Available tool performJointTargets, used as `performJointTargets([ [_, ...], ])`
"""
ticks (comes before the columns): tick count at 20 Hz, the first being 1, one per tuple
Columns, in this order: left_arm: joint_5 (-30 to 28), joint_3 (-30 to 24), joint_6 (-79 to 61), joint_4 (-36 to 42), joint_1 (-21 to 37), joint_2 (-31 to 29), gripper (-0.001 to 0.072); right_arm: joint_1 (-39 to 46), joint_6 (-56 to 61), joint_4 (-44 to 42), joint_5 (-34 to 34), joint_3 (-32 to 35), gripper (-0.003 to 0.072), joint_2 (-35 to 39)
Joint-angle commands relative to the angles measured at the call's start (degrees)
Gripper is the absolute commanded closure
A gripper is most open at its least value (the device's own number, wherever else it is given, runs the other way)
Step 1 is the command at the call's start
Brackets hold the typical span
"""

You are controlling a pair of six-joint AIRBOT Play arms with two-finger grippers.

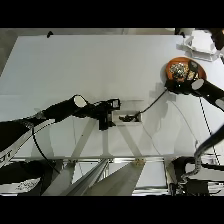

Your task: Fold the box and place the chain.

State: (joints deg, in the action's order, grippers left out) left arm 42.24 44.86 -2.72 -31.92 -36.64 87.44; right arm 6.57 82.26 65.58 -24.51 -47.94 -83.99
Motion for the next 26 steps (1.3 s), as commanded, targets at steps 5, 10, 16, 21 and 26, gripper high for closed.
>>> performJointTargets([
  [5, 0.0, 0.0, 0.0, 0.0, 0.0, 0.0, 0.0297, -0.8, 0.0, 0.0, -1.7, -0.4, 0.0672, 4.5],
  [10, 0.0, 0.0, 0.0, 0.0, 0.0, 0.0, 0.0298, -0.8, -5.7, 0.0, -12.0, -0.4, 0.0675, 15.9],
  [16, 0.0, 0.0, 0.0, 0.0, 0.0, 0.0, 0.0298, -0.8, -13.6, -1.7, -26.6, -0.4, 0.0675, 36.5],
  [21, 0.0, 0.0, 0.0, 0.0, 0.0, 0.0, 0.0298, -0.8, -18.4, -11.5, -34.1, -0.4, 0.0675, 50.7],
  [26, 0.0, 0.0, 0.0, 0.0, 0.0, 0.0, 0.0298, -0.8, -21.6, -25.5, -40.4, -0.4, 0.0675, 54.8],
])
